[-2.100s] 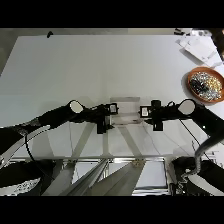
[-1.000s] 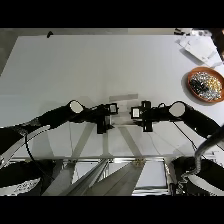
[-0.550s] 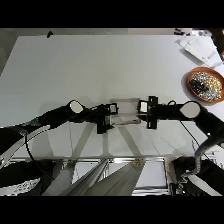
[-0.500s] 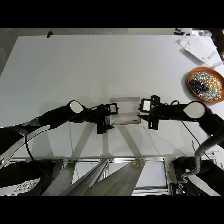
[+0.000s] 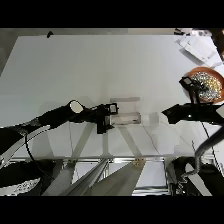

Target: Fold the box and place the chain.

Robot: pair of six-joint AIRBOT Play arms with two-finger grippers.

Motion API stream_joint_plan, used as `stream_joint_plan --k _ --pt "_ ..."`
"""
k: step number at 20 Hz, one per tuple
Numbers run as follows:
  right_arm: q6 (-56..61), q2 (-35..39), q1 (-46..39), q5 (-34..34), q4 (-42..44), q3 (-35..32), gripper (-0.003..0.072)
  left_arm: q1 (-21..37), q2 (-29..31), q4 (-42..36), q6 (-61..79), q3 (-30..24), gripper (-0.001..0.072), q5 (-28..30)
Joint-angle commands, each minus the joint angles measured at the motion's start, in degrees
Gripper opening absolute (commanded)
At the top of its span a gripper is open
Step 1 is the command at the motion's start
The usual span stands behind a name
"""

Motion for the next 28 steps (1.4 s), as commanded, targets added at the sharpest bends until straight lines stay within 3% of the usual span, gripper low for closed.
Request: stream_joint_plan --k 1,8,13,20,24,26,28 --pt "10.7 -2.6 -4.0 -1.3 -4.2 0.0 0.0020 0.0 0.0 0.0 0.0 0.0 0.0314 0.0" --pt "8.9 -18.0 1.7 -5.6 -2.0 0.0 0.0020 0.0 0.0 0.0 0.0 0.0 0.0314 0.0" --pt "5.2 -24.3 7.9 -7.8 2.7 0.0 0.0016 0.0 0.0 0.0 0.0 0.0 0.0314 0.0" --pt "4.3 -25.6 12.7 -11.1 6.0 0.0 0.0016 0.0 0.0 0.0 0.0 0.0 0.0314 0.0" --pt "-0.1 -24.7 13.5 -9.6 11.0 0.0 0.0025 0.0 0.0 0.0 0.0 0.0 0.0314 0.0" --pt "-0.3 -23.2 13.5 -8.9 11.6 0.4 0.0104 0.0 0.0 0.0 0.0 0.0 0.0314 0.0" --pt "-0.3 -22.5 13.5 -7.0 11.6 1.2 0.0120 0.0 0.0 0.0 0.0 0.0 0.0314 0.0"
